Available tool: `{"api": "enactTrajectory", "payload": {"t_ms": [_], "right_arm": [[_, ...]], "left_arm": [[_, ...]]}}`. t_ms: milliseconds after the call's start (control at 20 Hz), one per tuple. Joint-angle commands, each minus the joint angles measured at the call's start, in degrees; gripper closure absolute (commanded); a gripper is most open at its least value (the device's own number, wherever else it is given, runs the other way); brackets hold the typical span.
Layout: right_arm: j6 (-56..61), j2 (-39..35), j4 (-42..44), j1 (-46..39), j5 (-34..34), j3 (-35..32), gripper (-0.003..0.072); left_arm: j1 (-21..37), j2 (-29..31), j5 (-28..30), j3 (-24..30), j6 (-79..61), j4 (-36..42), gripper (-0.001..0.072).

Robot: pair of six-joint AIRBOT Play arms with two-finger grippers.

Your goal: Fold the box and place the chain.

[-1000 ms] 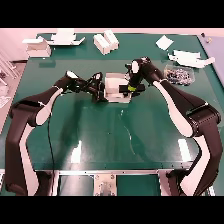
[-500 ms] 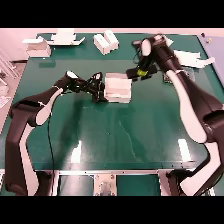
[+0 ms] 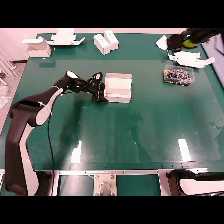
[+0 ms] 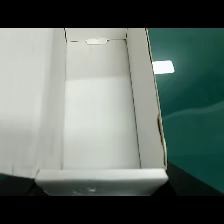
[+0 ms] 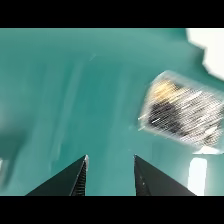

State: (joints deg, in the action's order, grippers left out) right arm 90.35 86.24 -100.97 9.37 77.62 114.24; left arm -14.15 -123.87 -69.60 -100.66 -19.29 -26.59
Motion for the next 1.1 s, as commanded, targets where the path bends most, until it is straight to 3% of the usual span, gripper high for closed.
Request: {"api": "enactTrajectory", "payload": {"t_ms": [0, 100, 400, 550, 850, 1050], "right_arm": [[-3.8, -3.7, 0.0, -3.0, -7.4, -4.4, 0.0342], [-4.1, -5.6, 0.0, -3.5, -13.1, -10.7, 0.0342], [-3.3, -13.7, 0.0, -6.9, -42.9, -39.7, 0.0343], [-0.2, -13.4, 4.4, -12.8, -52.0, -48.6, 0.0342], [-5.7, -7.8, 12.5, -21.2, -51.8, -47.5, 0.034], [-8.9, 1.3, 14.1, -22.3, -43.6, -38.6, 0.0295]], "left_arm": [[0.0, 0.0, 0.0, 0.0, 0.0, 0.0, 0.0305], [0.0, 0.0, 0.0, 0.0, 0.0, 0.0, 0.0305], [0.0, 0.0, 0.0, 0.0, 0.0, 0.0, 0.0305], [0.0, 0.0, 0.0, 0.0, 0.0, 0.0, 0.0305], [0.0, 0.0, 0.0, 0.0, 0.0, 0.0, 0.0305], [0.0, 0.0, 0.0, 0.0, 0.0, 0.0, 0.0305]]}}
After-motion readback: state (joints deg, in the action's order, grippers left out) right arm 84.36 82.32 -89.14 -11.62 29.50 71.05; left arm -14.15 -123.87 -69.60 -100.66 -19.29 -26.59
